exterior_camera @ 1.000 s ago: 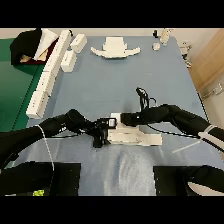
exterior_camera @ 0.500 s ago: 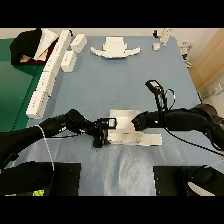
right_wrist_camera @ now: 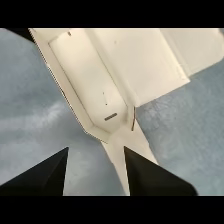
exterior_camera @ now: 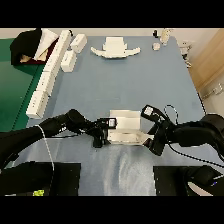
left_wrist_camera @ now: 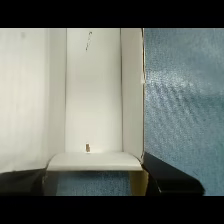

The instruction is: Fold the box.

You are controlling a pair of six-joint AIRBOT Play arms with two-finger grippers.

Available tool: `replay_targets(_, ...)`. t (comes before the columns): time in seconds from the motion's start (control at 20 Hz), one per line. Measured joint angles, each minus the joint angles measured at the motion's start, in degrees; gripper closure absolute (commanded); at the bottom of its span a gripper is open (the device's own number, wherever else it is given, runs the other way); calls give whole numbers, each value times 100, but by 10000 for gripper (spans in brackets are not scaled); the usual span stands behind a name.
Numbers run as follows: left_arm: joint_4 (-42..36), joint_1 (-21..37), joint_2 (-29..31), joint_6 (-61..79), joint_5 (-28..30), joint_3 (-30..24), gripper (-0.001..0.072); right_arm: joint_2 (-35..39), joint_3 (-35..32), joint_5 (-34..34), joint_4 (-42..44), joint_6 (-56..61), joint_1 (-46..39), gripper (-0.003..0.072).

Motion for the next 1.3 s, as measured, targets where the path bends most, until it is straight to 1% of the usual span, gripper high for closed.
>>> replay_targets(0.15,0,0,0,0,-2,0,267,-280,-35,179,-341,-929,0,146)
replay_targets(0.3,0,0,0,-2,0,0,267,-603,-83,466,-452,-1823,-42,146)
replay_targets(0.6,0,0,0,-2,0,0,267,-1047,-111,741,-37,-2938,-302,149)
replay_targets(0.75,0,0,0,-2,-2,0,267,-1268,-114,822,201,-3224,-361,181)
replay_targets(0.8,0,0,0,-2,0,0,267,-1335,-114,857,269,-3300,-365,208)
replay_targets(0.85,-2,0,0,-2,0,0,267,-1394,-114,885,350,-3383,-376,271)
replay_targets(0.9,0,0,0,-2,-2,0,267,-1449,-114,914,428,-3451,-378,285)
replay_targets(1.0,0,0,0,-2,-2,0,267,-1530,-114,946,553,-3554,-389,410)
replay_targets(1.05,-2,0,0,-2,0,0,267,-1563,-114,953,621,-3587,-389,429)
replay_targets(1.1,0,0,0,-2,0,0,267,-1591,-114,962,664,-3620,-389,488)
replay_targets(1.15,-2,0,0,-2,-2,0,267,-1620,-114,975,708,-3635,-389,530)
replay_targets(1.25,0,0,0,-2,0,0,267,-1655,-114,986,782,-3659,-389,532)
replay_targets(1.3,0,0,0,-2,0,0,267,-1665,-114,1003,822,-3663,-389,548)
